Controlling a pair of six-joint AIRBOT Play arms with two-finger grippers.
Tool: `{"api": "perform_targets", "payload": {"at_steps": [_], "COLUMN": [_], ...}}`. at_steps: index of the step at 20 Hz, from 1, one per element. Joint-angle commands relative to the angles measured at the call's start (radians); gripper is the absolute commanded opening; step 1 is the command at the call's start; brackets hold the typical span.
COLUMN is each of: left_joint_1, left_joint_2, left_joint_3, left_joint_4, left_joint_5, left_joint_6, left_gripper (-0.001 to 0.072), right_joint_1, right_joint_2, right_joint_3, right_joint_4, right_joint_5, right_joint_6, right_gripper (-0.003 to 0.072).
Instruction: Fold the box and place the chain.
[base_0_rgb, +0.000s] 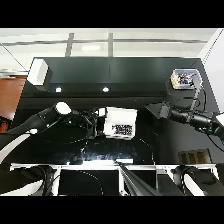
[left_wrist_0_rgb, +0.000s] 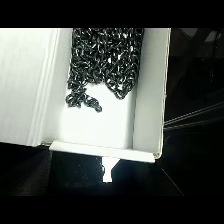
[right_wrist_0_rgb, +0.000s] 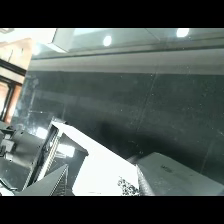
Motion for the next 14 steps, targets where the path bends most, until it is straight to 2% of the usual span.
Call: {"api": "perform_targets", "payload": {"at_steps": [1,5,14], "left_joint_1": [-0.001,-0.004,-0.005], "left_joint_2": [-0.001,-0.021,-0.048], "left_joint_3": [0.0,0.0,0.002], "left_joint_4": [-0.006,-0.082,-0.134], "left_joint_5": [0.005,0.005,-0.001], "left_joint_6": [0.035,0.111,0.133], "left_gripper": [0.0701,0.0701,0.0699], "right_joint_1": [0.0,0.0,0.0], "right_joint_2": [0.001,0.001,0.001], "right_joint_3": [0.001,0.001,0.001], "right_joint_4": [0.0,0.0,0.0], "right_joint_5": [0.0,0.0,0.0], "right_joint_6": [0.0,0.0,0.0], "right_gripper": [0.0514,0.0514,0.0514]}}
